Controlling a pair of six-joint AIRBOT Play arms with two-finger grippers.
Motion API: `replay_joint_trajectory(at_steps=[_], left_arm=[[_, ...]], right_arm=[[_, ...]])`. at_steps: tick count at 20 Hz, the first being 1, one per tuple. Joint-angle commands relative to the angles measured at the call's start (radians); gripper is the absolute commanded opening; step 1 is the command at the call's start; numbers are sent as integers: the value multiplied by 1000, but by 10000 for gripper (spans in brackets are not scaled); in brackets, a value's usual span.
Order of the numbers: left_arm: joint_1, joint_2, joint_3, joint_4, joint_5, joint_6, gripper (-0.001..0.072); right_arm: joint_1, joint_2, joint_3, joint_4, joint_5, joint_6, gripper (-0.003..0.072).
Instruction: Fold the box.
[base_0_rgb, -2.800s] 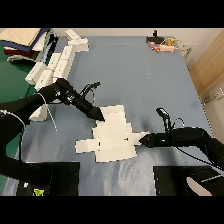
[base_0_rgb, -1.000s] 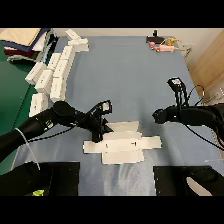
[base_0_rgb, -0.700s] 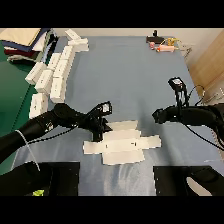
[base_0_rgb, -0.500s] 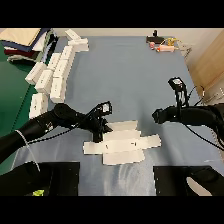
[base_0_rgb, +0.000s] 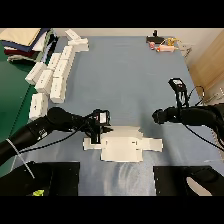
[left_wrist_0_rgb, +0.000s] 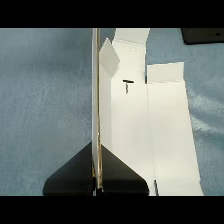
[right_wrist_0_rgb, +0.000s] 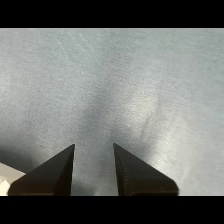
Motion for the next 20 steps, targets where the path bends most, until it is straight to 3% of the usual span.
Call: replay_joint_trajectory(at_steps=[1,5,12,20], left_arm=[[-52,27,-55,-42,109,70,9],[-94,27,-94,-44,227,66,10],[-95,27,-94,-44,233,-6,10],[-133,82,-88,2,323,10,9]], right_arm=[[0,0,0,3,-2,2,383],[0,0,0,6,-2,2,384],[0,0,-3,8,-2,2,383],[0,0,-10,25,-2,2,383]])
